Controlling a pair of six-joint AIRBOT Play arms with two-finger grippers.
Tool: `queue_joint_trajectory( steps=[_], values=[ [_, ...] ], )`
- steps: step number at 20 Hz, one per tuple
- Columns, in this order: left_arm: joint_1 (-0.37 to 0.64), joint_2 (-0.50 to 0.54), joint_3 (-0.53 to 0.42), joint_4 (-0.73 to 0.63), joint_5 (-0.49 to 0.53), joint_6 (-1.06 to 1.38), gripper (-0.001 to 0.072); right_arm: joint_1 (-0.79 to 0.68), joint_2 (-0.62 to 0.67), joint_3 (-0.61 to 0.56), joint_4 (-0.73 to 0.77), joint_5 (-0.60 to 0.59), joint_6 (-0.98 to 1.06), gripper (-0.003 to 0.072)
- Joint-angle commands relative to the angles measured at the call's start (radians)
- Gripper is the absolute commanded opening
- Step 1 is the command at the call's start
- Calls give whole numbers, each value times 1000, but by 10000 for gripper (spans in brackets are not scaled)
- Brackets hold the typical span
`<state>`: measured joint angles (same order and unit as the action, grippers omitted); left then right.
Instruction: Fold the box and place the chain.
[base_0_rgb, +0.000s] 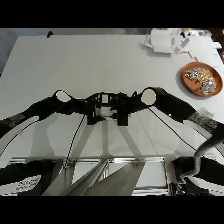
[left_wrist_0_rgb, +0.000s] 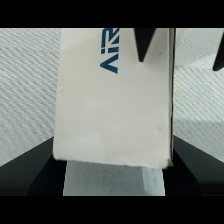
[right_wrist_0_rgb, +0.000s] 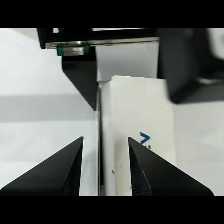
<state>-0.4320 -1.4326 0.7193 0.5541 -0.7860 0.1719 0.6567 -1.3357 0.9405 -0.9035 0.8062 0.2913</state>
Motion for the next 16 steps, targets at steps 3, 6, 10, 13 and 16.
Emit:
queue_joint_trajectory(
  steps=[3,6,10,13,16],
  values=[
    [0,1,0,0,-3,0,451,-34,5,1,36,75,0,322],
    [0,1,0,0,-3,0,451,-44,5,1,47,100,8,282],
    [0,1,0,0,-3,0,451,-95,5,2,140,99,22,36],
    [0,1,0,0,-3,0,451,-123,2,1,175,99,23,24],
    [0,0,0,0,-3,0,451,-125,-39,1,174,101,32,17]
  ],
)
